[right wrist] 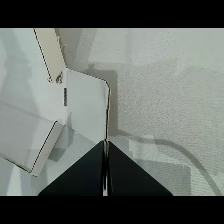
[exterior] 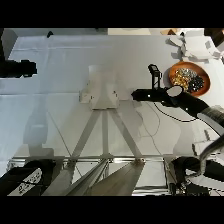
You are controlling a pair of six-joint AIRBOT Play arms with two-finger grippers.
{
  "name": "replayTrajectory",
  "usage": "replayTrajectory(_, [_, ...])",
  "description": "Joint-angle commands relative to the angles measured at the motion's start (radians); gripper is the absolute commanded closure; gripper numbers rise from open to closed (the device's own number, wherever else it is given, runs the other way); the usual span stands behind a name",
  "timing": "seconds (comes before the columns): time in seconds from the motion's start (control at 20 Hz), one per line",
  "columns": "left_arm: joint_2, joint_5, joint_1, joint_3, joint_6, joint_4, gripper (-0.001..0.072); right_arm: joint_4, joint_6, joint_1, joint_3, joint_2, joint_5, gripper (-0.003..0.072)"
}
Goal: Fold the box and place the chain.
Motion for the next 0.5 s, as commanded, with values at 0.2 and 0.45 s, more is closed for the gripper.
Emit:
replayTrajectory(0.2, [-0.066, 0.021, -0.007, 0.0, 0.261, -0.349, 0.0479, 0.0, 0.0, 0.001, 0.0, 0.0, 0.0, 0.0676])
replayTrajectory(0.45, [-0.283, -0.029, -0.007, 0.011, 0.767, -0.835, 0.0166, 0.0, 0.0, 0.001, 0.0, 0.0, 0.0, 0.0676])
